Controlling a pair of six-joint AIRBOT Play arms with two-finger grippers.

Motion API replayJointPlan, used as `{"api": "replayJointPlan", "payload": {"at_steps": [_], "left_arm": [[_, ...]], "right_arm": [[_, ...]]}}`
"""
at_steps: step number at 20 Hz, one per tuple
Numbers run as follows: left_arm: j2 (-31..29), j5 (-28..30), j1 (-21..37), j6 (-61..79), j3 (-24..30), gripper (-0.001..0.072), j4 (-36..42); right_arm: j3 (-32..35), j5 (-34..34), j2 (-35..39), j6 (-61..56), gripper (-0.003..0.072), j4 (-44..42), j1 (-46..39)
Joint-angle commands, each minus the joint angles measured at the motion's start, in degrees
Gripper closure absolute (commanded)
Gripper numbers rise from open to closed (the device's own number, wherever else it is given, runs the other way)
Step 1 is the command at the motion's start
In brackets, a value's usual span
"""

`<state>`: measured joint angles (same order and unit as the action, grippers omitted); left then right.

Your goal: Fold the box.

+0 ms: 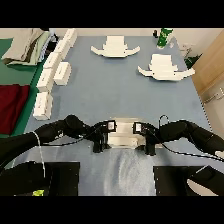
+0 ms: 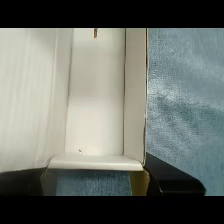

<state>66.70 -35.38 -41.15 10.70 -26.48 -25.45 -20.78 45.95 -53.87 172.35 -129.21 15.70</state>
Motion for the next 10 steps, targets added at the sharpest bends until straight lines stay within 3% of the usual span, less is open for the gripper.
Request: {"api": "replayJointPlan", "payload": {"at_steps": [1, 10], "left_arm": [[-0.02, -0.79, -0.31, 0.46, 0.07, 0.0174, -1.01], [-0.02, 0.44, -0.31, 0.42, 0.0, 0.0172, -0.9]], "right_arm": [[0.02, -0.02, 0.02, 0.02, 0.0182, 0.04, 0.0], [0.02, -0.02, 0.02, 0.02, 0.0182, 0.04, 0.02]]}}
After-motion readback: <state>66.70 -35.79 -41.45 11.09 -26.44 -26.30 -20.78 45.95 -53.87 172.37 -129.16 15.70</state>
